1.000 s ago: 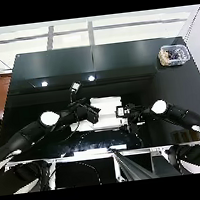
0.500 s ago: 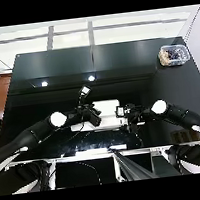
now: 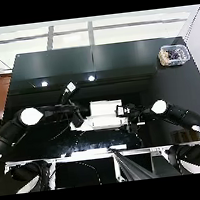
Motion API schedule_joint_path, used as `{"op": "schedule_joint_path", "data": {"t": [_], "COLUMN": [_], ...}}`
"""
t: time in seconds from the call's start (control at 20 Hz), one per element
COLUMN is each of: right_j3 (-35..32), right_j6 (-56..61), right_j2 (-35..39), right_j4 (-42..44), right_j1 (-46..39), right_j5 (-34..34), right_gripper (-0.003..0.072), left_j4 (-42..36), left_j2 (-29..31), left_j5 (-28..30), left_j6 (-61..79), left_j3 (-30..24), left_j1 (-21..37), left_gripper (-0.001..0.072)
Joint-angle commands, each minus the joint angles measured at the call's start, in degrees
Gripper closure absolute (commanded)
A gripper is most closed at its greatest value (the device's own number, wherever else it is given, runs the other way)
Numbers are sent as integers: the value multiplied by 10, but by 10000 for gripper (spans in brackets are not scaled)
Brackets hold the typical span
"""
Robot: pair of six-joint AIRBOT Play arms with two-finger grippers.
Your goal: Fold the box and place the chain.
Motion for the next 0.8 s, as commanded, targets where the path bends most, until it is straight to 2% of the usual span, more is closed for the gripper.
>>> {"op": "schedule_joint_path", "data": {"t": [0.0,0.05,0.1,0.2,0.25,0.35,0.5,0.7,0.75], "right_j3": [0,0,0,0,0,0,0,0,0], "right_j6": [0,0,0,0,0,0,0,0,0], "right_j2": [0,0,0,0,0,0,0,0,0], "right_j4": [0,0,0,0,0,0,0,0,0], "right_j1": [0,0,0,0,0,0,0,0,0], "right_j5": [0,0,0,0,0,0,0,0,0], "right_gripper": [280,280,280,280,280,280,280,280,280], "left_j4": [64,63,64,65,61,57,-6,-21,-33], "left_j2": [3,-6,-17,-39,-50,-74,-96,-112,-115], "left_j5": [-129,-115,-109,-105,-84,-34,7,13,11], "left_j6": [7,37,103,279,317,312,297,297,297], "left_j3": [-5,-10,-14,-19,-21,-21,-21,-21,-21], "left_j1": [30,25,12,-15,-28,-42,-41,-42,-42], "left_gripper": [354,95,12,11,13,16,34,42,118]}}
